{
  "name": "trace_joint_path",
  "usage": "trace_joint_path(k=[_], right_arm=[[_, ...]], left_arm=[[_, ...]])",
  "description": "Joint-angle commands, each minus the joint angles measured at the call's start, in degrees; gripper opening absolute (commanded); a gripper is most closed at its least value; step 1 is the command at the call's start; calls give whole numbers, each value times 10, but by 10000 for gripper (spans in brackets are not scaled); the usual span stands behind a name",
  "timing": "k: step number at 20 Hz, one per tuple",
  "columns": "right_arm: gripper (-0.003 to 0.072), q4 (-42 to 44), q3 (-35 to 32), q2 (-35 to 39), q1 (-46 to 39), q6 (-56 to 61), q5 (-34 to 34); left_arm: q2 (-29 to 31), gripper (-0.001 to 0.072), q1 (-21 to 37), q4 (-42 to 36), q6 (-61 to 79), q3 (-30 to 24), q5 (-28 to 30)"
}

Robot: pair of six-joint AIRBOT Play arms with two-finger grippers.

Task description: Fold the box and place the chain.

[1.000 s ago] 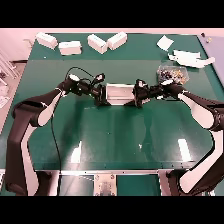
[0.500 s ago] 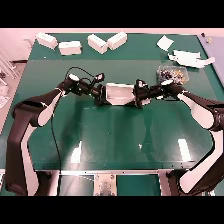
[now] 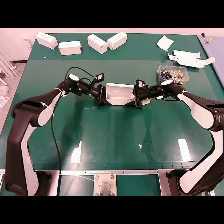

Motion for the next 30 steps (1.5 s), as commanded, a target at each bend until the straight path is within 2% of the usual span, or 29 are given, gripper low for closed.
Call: trace_joint_path(k=[1,13,14,15,16,23,30], right_arm=[[581,1,0,0,0,0,-1],[582,3,0,0,-1,-8,-2],[597,4,2,1,-2,-27,-2],[687,5,7,1,-4,-32,-2],[720,4,11,2,-5,-32,-2],[720,-8,40,9,-8,-25,2],[720,-59,42,9,-20,69,90]], left_arm=[[0,524,0,-1,0,0,1],[0,524,0,-1,0,0,1],[0,524,0,-1,1,0,2],[0,524,0,-1,2,0,3],[0,524,-1,-1,7,0,7],[0,524,-1,15,20,0,19],[0,524,-1,15,20,0,25]])
